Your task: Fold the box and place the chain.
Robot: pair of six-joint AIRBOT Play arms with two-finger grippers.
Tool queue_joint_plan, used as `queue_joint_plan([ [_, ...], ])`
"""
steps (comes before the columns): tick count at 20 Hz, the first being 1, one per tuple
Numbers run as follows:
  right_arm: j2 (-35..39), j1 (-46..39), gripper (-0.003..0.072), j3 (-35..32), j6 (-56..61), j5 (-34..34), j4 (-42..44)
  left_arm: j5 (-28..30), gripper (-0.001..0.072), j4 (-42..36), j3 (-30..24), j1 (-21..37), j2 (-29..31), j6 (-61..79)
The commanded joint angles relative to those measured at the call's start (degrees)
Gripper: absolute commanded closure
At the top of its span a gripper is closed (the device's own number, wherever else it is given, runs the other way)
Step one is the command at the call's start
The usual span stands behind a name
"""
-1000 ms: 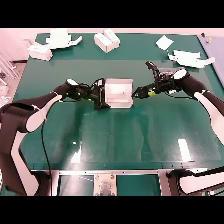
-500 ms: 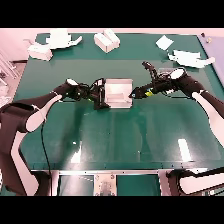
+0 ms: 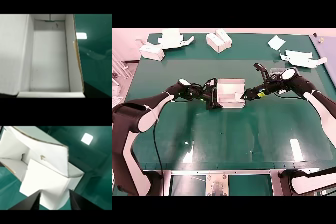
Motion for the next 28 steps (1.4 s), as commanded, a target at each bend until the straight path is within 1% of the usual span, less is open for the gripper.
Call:
queue_joint_plan([
  [1, 0.1, -0.3, 0.0236, 0.0, 0.7, -0.3, -1.0, 0.0, 0.0172, 0.1, 0.0, 0.1, 0.0, 0.0],
  [5, 0.1, 0.6, 0.0236, 0.0, 0.8, -2.0, -0.9, 0.0, 0.0172, 0.1, 0.0, 0.1, 0.0, 0.0],
  [8, 0.0, 1.5, 0.0236, 0.0, 2.9, -3.7, -1.9, -0.1, 0.0172, 0.1, 0.0, 0.1, 0.0, 0.0],
  [11, 0.0, 2.3, 0.0236, 0.0, 8.0, -5.6, -5.8, -0.1, 0.0172, 0.1, 0.0, 0.1, 0.0, 0.0],
  [16, 0.0, 4.9, 0.0237, 0.8, 16.1, -6.1, -10.9, -0.2, 0.0172, 0.1, 0.0, 0.1, 0.0, 0.0],
  [19, 0.0, 7.4, 0.0237, 3.0, 21.6, -6.0, -16.7, -0.2, 0.0172, 0.1, 0.0, 0.1, 0.0, 0.0],
  [21, 0.0, 8.2, 0.0237, 4.5, 25.3, -4.8, -19.8, 0.0, 0.0172, 0.1, 0.0, 0.1, 0.0, 0.0],
  [25, 0.0, 8.3, 0.0238, 5.0, 29.2, -2.0, -19.8, 0.0, 0.0172, 0.1, 0.0, 0.1, 0.0, 0.0],
  [28, 0.0, 8.9, 0.0239, 5.0, 30.8, -1.7, -20.3, 0.0, 0.0172, 0.1, 0.0, 0.1, 0.0, 0.0],
])
